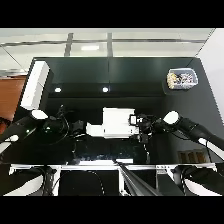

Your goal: Fold the box and place the chain.

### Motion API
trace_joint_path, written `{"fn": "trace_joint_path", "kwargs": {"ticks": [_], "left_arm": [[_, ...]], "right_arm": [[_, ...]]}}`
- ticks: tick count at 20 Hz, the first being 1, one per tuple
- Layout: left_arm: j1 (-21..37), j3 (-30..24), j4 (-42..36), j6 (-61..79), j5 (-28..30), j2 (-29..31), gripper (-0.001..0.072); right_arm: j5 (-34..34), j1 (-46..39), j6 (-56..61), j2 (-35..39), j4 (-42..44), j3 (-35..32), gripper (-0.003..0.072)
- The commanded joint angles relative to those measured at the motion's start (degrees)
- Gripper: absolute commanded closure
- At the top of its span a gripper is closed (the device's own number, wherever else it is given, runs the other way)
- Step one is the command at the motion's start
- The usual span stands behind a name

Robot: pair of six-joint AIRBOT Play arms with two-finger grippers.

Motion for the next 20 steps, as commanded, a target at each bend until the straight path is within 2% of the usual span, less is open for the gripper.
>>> {"fn": "trace_joint_path", "kwargs": {"ticks": [1,3,10,11,13,14,20], "left_arm": [[-1.81,-0.39,-11.21,10.08,0.07,-3.41,0.068],[-1.84,0.24,-14.27,15.52,-2.78,-4.72,0.068],[-1.84,2.8,-14.27,15.78,-3.54,-5.29,0.0675],[-1.84,3.28,-14.32,15.65,-3.93,-5.29,0.0582],[-1.84,3.96,-14.32,14.29,-4.2,-5.29,0.0103],[-1.84,4.17,-14.29,14.34,-4.24,-5.29,0.0079],[-1.88,4.22,-14.29,14.43,-6.43,-5.29,0.0081]], "right_arm": [[0.04,0.04,0.04,0.0,0.0,0.0,0.0456],[0.04,0.04,0.02,0.0,0.0,0.0,0.0456],[0.02,0.04,0.02,0.0,0.0,0.0,0.0456],[0.02,0.04,0.02,0.0,0.0,0.0,0.0456],[0.04,0.04,0.02,0.0,0.0,0.0,0.0456],[0.04,0.04,0.02,0.0,0.02,0.0,0.0456],[0.04,0.04,0.02,0.0,0.02,0.0,0.0456]]}}
